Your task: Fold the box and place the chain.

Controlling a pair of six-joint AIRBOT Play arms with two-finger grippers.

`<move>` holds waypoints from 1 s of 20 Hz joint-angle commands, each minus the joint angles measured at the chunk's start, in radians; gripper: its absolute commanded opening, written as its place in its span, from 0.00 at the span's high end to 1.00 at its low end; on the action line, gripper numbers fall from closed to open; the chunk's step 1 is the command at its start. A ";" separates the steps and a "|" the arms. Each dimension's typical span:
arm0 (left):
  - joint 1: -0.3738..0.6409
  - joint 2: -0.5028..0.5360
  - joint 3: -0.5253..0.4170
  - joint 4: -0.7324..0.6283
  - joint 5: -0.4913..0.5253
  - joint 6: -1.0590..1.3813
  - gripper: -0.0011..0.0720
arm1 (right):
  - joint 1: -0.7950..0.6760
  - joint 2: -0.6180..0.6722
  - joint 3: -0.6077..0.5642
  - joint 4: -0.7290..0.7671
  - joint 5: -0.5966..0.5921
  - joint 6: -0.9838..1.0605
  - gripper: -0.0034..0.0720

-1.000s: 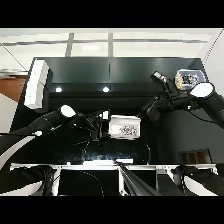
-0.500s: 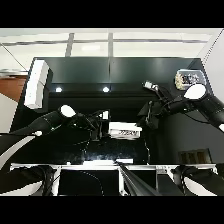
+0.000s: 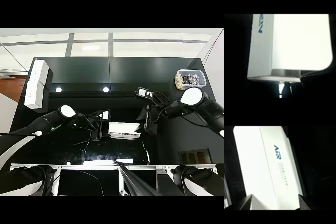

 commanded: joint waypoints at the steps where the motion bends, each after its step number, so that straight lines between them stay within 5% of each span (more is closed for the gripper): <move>1: 0.000 -0.001 0.001 0.000 0.000 0.000 0.51 | 0.023 0.061 -0.053 -0.024 -0.098 0.026 0.07; 2: 0.000 -0.001 0.001 0.000 0.000 0.000 0.51 | 0.038 0.068 -0.069 -0.025 -0.140 0.026 0.07; 4: 0.000 -0.001 0.001 0.000 0.000 0.000 0.51 | 0.078 0.069 -0.091 -0.025 -0.171 0.010 0.23; 7: 0.000 -0.001 0.001 0.000 0.000 0.000 0.51 | 0.146 0.069 -0.107 -0.029 -0.260 0.010 0.23; 9: 0.000 -0.001 0.001 0.000 0.000 0.000 0.51 | 0.177 0.069 -0.107 -0.029 -0.295 -0.002 0.41; 11: 0.000 -0.001 0.001 0.000 0.000 0.000 0.51 | 0.187 0.069 -0.107 -0.040 -0.303 -0.001 0.42; 12: 0.000 -0.001 0.001 0.000 0.000 0.000 0.51 | 0.188 0.070 -0.107 -0.052 -0.299 -0.001 0.54; 20: 0.000 -0.001 0.001 0.000 0.000 0.000 0.51 | 0.188 0.178 -0.139 -0.144 -0.290 0.106 0.54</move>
